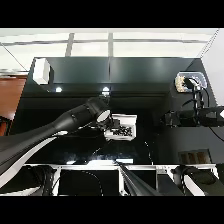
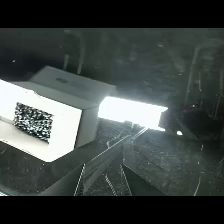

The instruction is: Fold the box and place the chain.

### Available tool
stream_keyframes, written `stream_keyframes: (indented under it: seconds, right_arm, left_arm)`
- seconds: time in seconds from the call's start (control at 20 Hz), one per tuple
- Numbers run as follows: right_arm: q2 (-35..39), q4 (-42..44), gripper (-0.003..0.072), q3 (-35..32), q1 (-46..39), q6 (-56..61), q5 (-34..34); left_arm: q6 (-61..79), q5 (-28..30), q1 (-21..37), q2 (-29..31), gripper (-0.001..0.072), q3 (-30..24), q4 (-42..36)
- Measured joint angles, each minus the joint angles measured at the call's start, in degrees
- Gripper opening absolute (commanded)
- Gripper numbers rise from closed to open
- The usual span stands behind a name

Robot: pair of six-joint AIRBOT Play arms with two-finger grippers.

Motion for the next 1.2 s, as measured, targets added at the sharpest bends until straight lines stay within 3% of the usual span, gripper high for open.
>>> stream_keyframes:
  seconds: [0.25,0.45,0.55,0.65,0.75,0.85,0.9,0.95,1.2]
  right_arm:
    - [0.1,-0.2,0.0284,0.0,-0.1,0.0,0.2]
    - [0.1,-0.2,0.0284,0.0,-0.1,0.0,0.1]
    - [0.1,-0.2,0.0284,0.0,-0.1,0.2,0.0]
    - [0.1,-0.2,0.0284,0.0,-0.1,0.5,-0.1]
    - [0.1,-0.2,0.0284,0.0,-0.1,1.1,-0.2]
    - [0.1,-0.2,0.0284,0.0,-0.1,1.6,-0.2]
    - [0.1,-0.2,0.0284,0.0,-0.1,1.8,-0.1]
    - [0.1,-0.2,0.0284,0.0,-0.1,2.2,-0.1]
    - [0.1,-0.2,0.0284,0.0,-0.1,4.8,-0.2]
  left_arm:
    - [8.9,-8.1,1.6,12.7,0.0572,-2.1,9.2]
    - [12.1,-5.9,12.9,25.7,0.0570,-12.0,11.5]
    - [19.5,1.6,22.3,31.4,0.0570,-20.3,1.5]
    - [33.4,10.1,30.6,34.6,0.0573,-28.6,-15.4]
    - [52.6,15.3,36.7,35.4,0.0573,-35.7,-33.9]
    - [73.6,16.5,39.2,34.2,0.0576,-40.3,-47.9]
    - [82.9,16.5,39.4,33.4,0.0578,-41.7,-52.3]
    - [92.6,16.5,39.2,32.4,0.0700,-42.8,-55.8]
    - [125.2,16.0,35.1,27.3,0.0708,-43.8,-61.0]
